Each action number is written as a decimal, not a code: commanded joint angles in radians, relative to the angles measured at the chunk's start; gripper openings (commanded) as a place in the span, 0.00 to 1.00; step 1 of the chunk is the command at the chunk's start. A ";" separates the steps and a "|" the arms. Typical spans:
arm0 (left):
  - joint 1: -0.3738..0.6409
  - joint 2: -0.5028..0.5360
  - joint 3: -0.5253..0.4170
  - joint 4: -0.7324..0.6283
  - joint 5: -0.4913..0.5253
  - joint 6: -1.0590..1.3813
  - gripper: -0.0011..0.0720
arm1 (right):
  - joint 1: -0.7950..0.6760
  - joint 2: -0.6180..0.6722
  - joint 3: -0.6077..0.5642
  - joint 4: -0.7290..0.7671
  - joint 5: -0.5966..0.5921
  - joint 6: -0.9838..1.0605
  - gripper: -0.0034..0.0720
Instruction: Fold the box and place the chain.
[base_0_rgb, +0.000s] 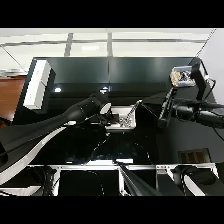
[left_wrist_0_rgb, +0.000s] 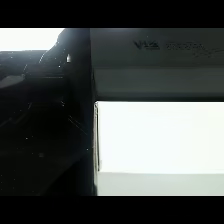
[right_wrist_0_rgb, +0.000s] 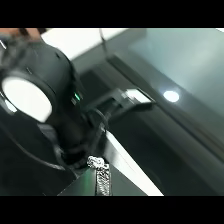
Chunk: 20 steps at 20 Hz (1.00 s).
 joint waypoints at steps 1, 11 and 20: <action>0.000 -0.001 0.000 0.000 0.001 0.000 0.06 | 0.010 -0.048 -0.011 0.071 0.014 0.038 0.07; 0.000 -0.001 0.000 0.000 0.001 0.000 0.06 | 0.083 -0.229 -0.106 0.002 -0.011 0.039 0.27; 0.000 -0.001 0.000 -0.017 0.006 0.000 0.06 | -0.157 -0.229 -0.104 -0.008 0.125 0.038 0.39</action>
